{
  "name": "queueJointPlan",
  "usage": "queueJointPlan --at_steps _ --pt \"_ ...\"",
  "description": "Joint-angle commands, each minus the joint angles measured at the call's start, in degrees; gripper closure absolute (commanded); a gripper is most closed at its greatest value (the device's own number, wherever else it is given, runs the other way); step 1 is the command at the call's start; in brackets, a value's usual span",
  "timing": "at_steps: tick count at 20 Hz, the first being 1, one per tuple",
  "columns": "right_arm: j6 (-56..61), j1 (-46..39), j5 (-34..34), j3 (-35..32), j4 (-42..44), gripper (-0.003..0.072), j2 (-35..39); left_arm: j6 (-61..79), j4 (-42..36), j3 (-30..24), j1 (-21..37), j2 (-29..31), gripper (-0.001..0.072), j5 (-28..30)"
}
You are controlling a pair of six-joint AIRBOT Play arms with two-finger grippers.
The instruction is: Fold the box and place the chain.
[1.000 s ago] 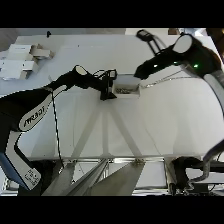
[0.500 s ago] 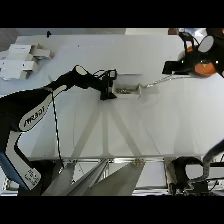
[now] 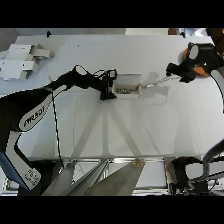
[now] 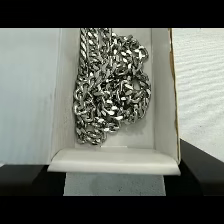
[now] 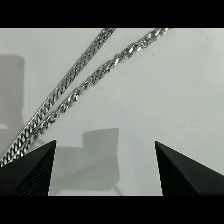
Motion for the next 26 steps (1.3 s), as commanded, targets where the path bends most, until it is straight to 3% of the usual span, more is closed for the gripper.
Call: queueJointPlan --at_steps 1,8,9,14,22,26 --pt "9.1 1.6 -1.4 0.0 -3.6 -0.0019 -2.1 0.0 0.0 0.0 0.0 0.0 0.0429 0.0" --pt "11.9 4.3 -5.7 1.3 -2.9 0.0029 -8.0 0.0 0.0 0.0 0.0 0.0 0.0429 0.0" --pt "11.9 4.5 -5.9 1.4 -2.9 0.0086 -8.6 0.0 0.0 0.0 0.0 0.0 0.0429 0.0" --pt "12.5 4.4 -7.5 1.4 -3.5 0.0225 -9.4 0.0 0.0 0.0 0.0 0.0 0.0429 0.0" --pt "12.2 4.6 -6.9 1.6 -3.8 0.0648 -9.4 0.0 0.0 0.0 0.0 0.0 0.0429 0.0" --pt "5.2 5.4 -7.4 2.5 -3.8 0.0667 -8.4 0.0 0.0 0.0 0.0 0.0 0.0429 0.0"
